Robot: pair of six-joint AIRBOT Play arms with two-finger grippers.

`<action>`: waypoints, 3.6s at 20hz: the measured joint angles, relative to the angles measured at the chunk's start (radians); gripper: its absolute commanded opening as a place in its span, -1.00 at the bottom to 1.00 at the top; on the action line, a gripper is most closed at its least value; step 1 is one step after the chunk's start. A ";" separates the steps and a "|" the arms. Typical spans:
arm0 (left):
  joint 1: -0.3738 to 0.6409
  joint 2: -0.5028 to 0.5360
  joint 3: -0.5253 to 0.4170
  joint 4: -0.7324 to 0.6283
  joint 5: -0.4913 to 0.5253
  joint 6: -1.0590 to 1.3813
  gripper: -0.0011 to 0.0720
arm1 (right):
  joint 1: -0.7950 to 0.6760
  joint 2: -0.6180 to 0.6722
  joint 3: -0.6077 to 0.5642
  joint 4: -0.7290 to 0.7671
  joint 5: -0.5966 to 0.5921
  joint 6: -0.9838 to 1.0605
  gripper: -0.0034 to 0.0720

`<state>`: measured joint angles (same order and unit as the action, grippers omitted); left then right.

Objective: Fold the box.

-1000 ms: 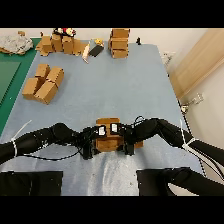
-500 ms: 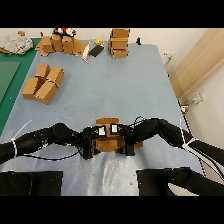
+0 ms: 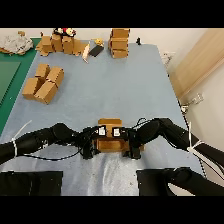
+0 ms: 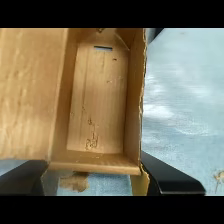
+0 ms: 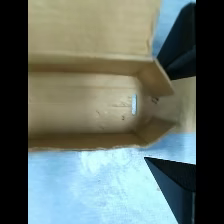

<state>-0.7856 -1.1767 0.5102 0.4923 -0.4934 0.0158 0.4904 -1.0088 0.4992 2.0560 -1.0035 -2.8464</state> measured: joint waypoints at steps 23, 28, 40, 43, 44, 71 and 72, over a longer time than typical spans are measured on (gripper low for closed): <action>0.000 0.000 0.000 0.000 -0.011 0.003 0.45 | 0.000 0.352 0.003 0.042 -0.212 0.798 0.91; 0.000 0.000 0.000 0.000 -0.011 0.003 0.45 | 0.000 0.346 0.005 0.163 -0.164 1.158 -0.90; 0.000 0.000 0.000 0.000 -0.011 0.003 0.45 | -0.210 -0.040 0.154 0.455 -0.023 0.872 -0.91; 0.000 0.000 0.000 0.000 -0.011 0.003 0.45 | -0.229 -0.169 0.159 0.499 0.000 0.762 -0.91; 0.000 0.000 0.000 0.000 -0.011 0.003 0.45 | -0.233 -0.206 0.161 0.514 0.003 0.727 -0.91; 0.000 0.000 0.000 0.000 -0.011 0.003 0.45 | -0.225 0.093 0.158 0.247 -0.188 0.644 -0.79; 0.000 0.000 0.000 0.000 -0.011 0.003 0.45 | -0.203 0.141 0.140 0.206 -0.227 0.648 -0.19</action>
<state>-0.7856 -1.1767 0.5102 0.4927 -0.5045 0.0189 0.2878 -0.8677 0.6395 2.2616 -1.2304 -2.1986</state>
